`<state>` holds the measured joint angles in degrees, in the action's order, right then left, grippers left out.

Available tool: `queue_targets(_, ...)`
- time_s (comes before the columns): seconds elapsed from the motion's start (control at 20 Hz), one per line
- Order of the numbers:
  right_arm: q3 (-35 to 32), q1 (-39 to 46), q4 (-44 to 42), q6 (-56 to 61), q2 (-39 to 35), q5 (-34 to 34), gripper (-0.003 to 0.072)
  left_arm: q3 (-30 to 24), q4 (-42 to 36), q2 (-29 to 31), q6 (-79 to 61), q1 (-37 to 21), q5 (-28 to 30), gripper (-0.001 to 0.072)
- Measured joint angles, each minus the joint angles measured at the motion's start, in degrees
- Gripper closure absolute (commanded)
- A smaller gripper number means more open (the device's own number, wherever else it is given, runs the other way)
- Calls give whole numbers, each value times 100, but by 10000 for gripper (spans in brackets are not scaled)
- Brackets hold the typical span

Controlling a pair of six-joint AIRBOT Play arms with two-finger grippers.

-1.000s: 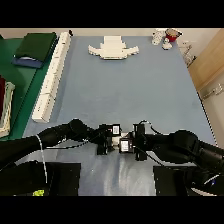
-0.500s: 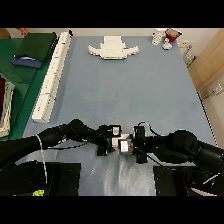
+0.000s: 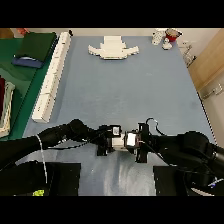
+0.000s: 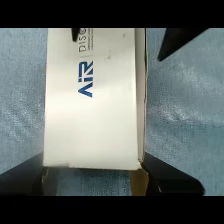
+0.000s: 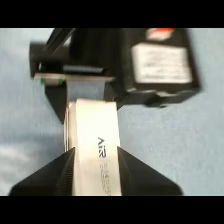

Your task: Fold the box.

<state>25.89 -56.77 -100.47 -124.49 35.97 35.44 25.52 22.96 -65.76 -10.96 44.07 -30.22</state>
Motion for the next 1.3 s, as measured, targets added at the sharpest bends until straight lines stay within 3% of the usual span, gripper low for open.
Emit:
queue_targets(0.05, -70, 0, -140, 313, -107, -170, 627, 0, -2, 2, 2, 0, 9, 181)
queue_targets(0.1, -201, 0, -317, 664, -238, -450, 652, 0, 0, 2, 2, 0, 13, 181)
queue_targets(0.4, -1587, -181, -1073, 2662, -894, -2430, 653, 0, 0, 2, 4, 0, 13, 181)
queue_targets(0.55, -2044, -254, -1185, 3121, -975, -3047, 653, 0, -2, 0, 4, 0, 11, 181)
queue_targets(1.3, -2363, -396, -1241, 3447, -173, -3451, 653, 0, 2, 0, 2, 0, 11, 181)
